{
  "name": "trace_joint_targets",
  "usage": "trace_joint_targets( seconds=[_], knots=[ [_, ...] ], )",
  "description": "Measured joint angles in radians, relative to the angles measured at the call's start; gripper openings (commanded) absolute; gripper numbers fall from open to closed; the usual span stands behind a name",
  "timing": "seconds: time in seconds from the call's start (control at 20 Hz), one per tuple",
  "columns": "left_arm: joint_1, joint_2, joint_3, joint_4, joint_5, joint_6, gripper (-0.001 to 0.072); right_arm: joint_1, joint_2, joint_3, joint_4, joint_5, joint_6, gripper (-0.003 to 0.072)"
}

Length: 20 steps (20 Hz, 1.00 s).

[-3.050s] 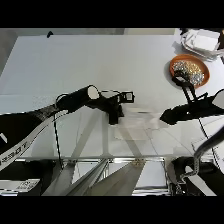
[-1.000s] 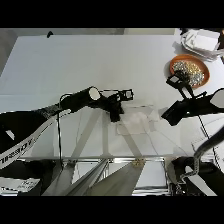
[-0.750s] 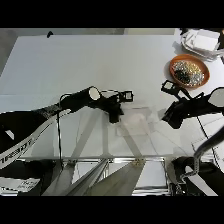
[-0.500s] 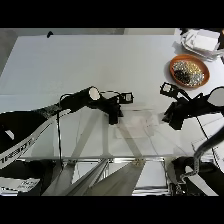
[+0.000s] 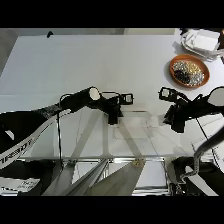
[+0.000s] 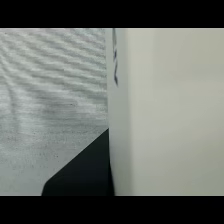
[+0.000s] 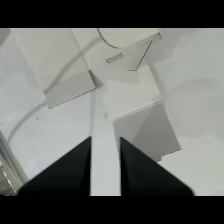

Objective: Fold the box and place the chain.

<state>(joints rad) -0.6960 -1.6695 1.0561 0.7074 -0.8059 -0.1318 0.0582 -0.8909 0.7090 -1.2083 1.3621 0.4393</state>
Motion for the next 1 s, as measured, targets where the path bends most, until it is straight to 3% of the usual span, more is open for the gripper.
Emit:
trace_joint_targets(
  seconds=[0.55, 0.8, 0.85, 0.9, 0.95, 1.0],
  knots=[
    [-0.003, 0.0, 0.0, 0.0, 0.008, 0.001, 0.0012, 0.053, 0.005, -0.004, 0.0, 0.065, -0.003, 0.0012],
    [-0.003, 0.0, 0.0, 0.0, 0.007, 0.001, 0.0012, 0.074, 0.045, -0.118, -0.013, -0.034, -0.002, 0.002],
    [-0.003, 0.0, 0.0, 0.0, 0.007, 0.001, 0.0012, 0.076, 0.065, -0.158, -0.019, -0.072, -0.002, 0.0182],
    [-0.003, 0.0, 0.0, 0.0, 0.007, 0.001, 0.0012, 0.077, 0.085, -0.195, -0.027, -0.111, -0.002, 0.0474],
    [-0.003, 0.0, 0.0, 0.0, 0.007, 0.001, 0.0012, 0.078, 0.107, -0.232, -0.037, -0.152, -0.002, 0.072],
    [-0.003, 0.0, 0.0, 0.0, 0.007, 0.001, 0.0012, 0.079, 0.126, -0.262, -0.042, -0.195, -0.003, 0.0717]
  ],
)
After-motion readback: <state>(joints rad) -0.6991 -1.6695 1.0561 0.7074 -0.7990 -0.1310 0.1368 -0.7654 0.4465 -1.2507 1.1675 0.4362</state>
